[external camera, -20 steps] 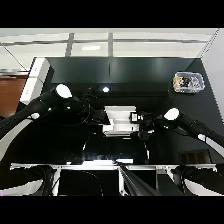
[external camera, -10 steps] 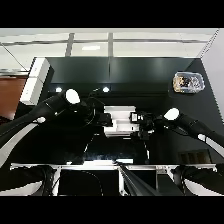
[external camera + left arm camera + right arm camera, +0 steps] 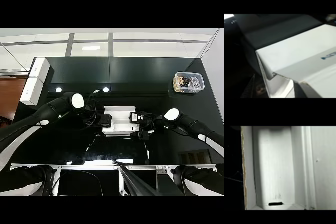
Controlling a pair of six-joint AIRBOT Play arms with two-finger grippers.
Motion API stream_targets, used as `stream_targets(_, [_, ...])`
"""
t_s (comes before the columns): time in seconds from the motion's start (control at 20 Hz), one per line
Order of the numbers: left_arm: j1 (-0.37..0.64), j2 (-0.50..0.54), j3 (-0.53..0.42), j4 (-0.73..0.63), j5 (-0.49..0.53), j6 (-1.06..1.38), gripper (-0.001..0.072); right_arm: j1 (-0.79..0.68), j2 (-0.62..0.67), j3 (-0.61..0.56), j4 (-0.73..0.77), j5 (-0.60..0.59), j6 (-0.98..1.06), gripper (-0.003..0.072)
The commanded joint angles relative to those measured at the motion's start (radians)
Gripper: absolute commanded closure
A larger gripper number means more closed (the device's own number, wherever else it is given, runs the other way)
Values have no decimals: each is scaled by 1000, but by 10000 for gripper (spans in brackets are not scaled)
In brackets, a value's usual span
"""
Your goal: Fold the box and place the chain.
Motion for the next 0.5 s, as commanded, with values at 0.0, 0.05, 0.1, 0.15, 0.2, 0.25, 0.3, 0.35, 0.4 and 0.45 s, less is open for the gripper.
stream_targets(0.0, [-60,-1,38,187,-17,-162,173,1,-1,0,0,-2,2,474])
stream_targets(0.05, [-85,-1,60,252,-26,-212,173,1,-1,0,0,-2,2,474])
stream_targets(0.1, [-111,-1,79,307,-38,-271,174,1,-1,0,0,-2,2,474])
stream_targets(0.15, [-132,-2,96,352,-48,-317,211,1,-1,0,0,-3,2,474])
stream_targets(0.2, [-150,-2,109,379,-61,-345,249,1,-1,0,0,-3,2,474])
stream_targets(0.25, [-165,-3,120,388,-76,-373,250,1,-1,0,0,-3,2,474])
stream_targets(0.3, [-176,-3,126,384,-85,-383,250,1,-1,0,0,-3,2,474])
stream_targets(0.35, [-187,-3,131,385,-98,-401,250,1,-1,0,0,-3,2,474])
stream_targets(0.4, [-195,-3,135,380,-101,-407,250,1,-1,0,0,-3,2,474])
stream_targets(0.45, [-204,-3,137,377,-100,-416,250,1,-1,0,0,-3,2,474])
